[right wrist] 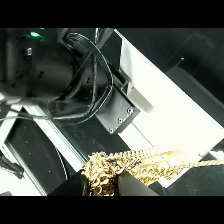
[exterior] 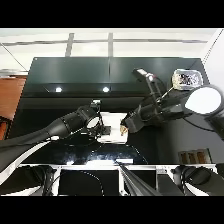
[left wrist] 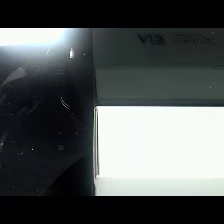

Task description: Fold the box and place the chain.

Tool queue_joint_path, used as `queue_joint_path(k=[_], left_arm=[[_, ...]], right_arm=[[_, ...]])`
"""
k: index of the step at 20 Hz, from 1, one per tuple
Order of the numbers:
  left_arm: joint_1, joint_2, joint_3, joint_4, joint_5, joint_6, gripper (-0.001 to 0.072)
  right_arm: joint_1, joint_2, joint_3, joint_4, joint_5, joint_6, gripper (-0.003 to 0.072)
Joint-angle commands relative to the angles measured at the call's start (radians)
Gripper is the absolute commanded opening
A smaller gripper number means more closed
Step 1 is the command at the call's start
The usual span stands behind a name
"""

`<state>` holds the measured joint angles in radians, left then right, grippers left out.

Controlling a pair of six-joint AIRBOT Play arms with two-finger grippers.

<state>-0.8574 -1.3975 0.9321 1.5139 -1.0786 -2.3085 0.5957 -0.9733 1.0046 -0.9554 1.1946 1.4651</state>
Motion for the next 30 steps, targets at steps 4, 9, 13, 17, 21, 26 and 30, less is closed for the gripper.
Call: queue_joint_path(k=[4, 9, 13, 17, 21, 26, 30], left_arm=[[0.0, 0.0, 0.0, 0.0, 0.0, 0.0, 0.0033], [0.0, 0.0, 0.0, 0.0, 0.0, 0.0, 0.0033], [0.0, 0.0, 0.0, 0.0, 0.0, 0.0, 0.0033], [0.0, 0.0, 0.0, -0.001, 0.0, 0.0, 0.0032], [0.0, 0.0, 0.0, -0.004, 0.0, 0.0, 0.0032], [0.0, 0.0, 0.0, -0.004, 0.0, 0.0, 0.0032], [0.0, 0.0, 0.0, -0.004, 0.0, 0.0, 0.0033]], right_arm=[[0.021, -0.047, -0.047, -0.011, -0.073, 0.0, 0.049], [-0.204, 0.003, -0.047, -0.227, 0.06, 0.0, 0.0476], [-0.406, 0.004, -0.117, -0.574, -0.228, 0.178, 0.0472], [-0.537, -0.136, -0.186, -0.661, -0.549, 0.376, 0.0709], [-0.609, -0.405, -0.034, -0.66, -0.551, 0.549, 0.0708], [-0.621, -0.634, 0.169, -0.662, -0.521, 0.65, 0.07], [-0.621, -0.693, 0.215, -0.661, -0.528, 0.651, 0.0356]])
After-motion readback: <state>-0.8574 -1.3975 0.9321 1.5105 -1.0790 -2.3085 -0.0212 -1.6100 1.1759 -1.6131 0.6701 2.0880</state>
